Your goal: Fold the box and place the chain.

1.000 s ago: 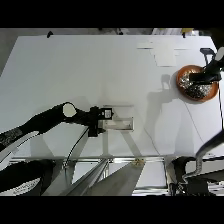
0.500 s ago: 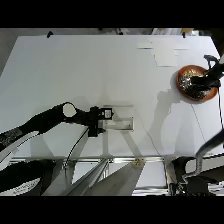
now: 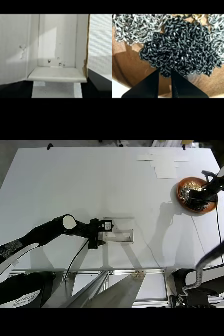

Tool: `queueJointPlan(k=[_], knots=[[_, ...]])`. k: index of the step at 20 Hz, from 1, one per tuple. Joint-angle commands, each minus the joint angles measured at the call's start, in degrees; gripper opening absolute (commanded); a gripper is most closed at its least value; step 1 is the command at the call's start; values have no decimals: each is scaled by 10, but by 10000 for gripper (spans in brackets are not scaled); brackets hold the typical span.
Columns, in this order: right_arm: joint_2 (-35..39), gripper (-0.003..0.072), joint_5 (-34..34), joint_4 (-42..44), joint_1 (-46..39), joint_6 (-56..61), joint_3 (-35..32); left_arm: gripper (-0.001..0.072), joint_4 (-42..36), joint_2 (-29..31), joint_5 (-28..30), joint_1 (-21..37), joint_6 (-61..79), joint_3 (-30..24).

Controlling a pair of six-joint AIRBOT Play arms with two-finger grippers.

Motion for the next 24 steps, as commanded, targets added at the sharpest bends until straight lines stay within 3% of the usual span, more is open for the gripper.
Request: queueJointPlan(k=[1, 11, 12, 17, 21, 24], knots=[[-2, 131, 3, 0, 0, 4, 0, 313, 0, 0, 0, 0, 0, 0], [-2, 88, -33, 0, 0, 16, 0, 313, 0, 0, 0, 0, 0, 0], [-2, 11, -37, 0, 0, 16, 0, 313, 0, 0, 0, 0, 0, 0], [1, 13, -22, 2, 0, 16, 0, 313, 0, 0, 0, 0, 0, 0], [52, 13, 14, 19, 0, 7, 0, 313, 0, 0, 0, 0, 0, 0], [128, 13, 49, 103, 0, -35, 0, 313, 0, 0, 0, 0, 0, 0]])
